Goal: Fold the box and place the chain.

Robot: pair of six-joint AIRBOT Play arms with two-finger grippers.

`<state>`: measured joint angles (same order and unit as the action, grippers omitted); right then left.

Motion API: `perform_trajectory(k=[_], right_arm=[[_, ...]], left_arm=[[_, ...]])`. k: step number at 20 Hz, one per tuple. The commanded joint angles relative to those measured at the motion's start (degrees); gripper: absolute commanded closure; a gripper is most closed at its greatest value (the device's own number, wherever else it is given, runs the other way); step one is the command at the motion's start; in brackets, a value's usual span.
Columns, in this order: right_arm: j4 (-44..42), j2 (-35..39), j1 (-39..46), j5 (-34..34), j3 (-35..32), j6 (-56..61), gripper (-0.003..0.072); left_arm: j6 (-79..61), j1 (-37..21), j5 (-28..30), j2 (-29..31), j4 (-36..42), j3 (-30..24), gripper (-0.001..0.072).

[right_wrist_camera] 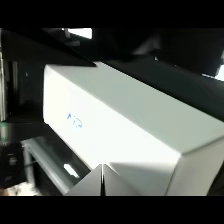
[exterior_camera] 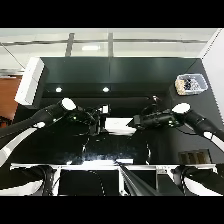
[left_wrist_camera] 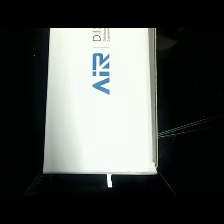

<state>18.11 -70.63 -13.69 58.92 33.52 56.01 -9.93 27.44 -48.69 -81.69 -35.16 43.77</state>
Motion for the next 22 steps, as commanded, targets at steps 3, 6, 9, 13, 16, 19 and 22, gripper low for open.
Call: perform_trajectory(k=[3, 6, 9, 13, 16, 19, 22], right_arm=[[3.7, 1.1, 3.5, 4.3, 0.1, 1.7, 0.0676], [8.1, 1.1, 3.3, 1.7, 0.0, 4.0, 0.0676], [13.6, 1.1, 3.3, -0.3, 0.0, 7.5, 0.0676], [13.0, 1.1, 3.3, -0.8, 0.0, 7.5, 0.0671], [12.9, 1.8, 3.3, 1.6, 0.9, 6.5, 0.0671], [13.2, 6.1, 4.6, 5.6, 4.8, 5.8, 0.0671], [14.4, 13.2, 9.7, 7.9, 8.0, 5.8, 0.0671]], left_arm=[[-0.2, 0.0, 0.0, 0.0, -0.2, 0.0, 0.0356], [-0.2, 0.0, 0.0, 0.0, -0.2, 0.0, 0.0356], [-0.2, 0.0, 0.0, 0.0, -0.2, 0.0, 0.0356], [-0.2, 0.0, 0.0, 0.0, -0.2, 0.0, 0.0356], [-0.1, 0.0, 0.0, 0.0, -0.2, 0.0, 0.0356], [-0.1, 0.0, 0.0, 0.2, -0.2, 0.0, 0.0355], [-0.1, -0.1, 0.0, 2.9, -0.5, 0.0, 0.0268]])
